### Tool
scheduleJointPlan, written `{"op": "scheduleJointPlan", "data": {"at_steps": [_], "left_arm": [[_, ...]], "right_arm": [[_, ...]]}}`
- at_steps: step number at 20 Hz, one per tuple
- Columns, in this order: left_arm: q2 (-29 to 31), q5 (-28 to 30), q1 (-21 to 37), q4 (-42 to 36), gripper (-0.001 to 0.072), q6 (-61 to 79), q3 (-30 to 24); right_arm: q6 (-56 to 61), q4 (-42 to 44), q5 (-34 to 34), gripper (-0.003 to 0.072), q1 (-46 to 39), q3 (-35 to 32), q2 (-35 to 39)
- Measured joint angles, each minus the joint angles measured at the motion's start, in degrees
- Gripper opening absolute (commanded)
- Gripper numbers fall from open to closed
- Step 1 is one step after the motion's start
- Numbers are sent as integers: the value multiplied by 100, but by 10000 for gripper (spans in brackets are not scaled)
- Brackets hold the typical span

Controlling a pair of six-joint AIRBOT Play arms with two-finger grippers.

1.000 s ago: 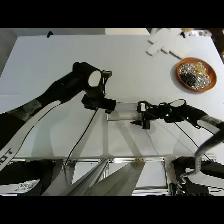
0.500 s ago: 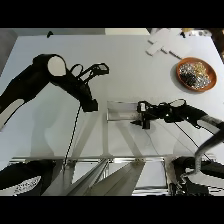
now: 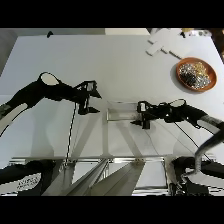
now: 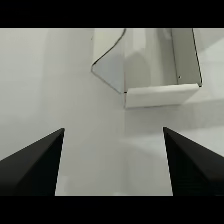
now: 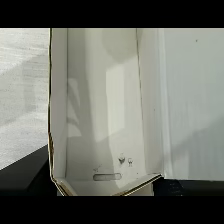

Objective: Fold the box and place the chain.

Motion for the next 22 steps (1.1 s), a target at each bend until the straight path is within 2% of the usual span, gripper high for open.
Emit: {"op": "scheduleJointPlan", "data": {"at_steps": [9, 15, 22], "left_arm": [[-520, -46, -350, -24, 702, 601, -216], [-584, 343, -455, -199, 702, 634, -409], [-597, 520, -503, -549, 702, 638, -444]], "right_arm": [[0, 0, 0, 460, 0, 0, 2], [-2, 2, 0, 460, 0, 0, 0], [-2, 2, 2, 460, 0, 0, 2]]}}
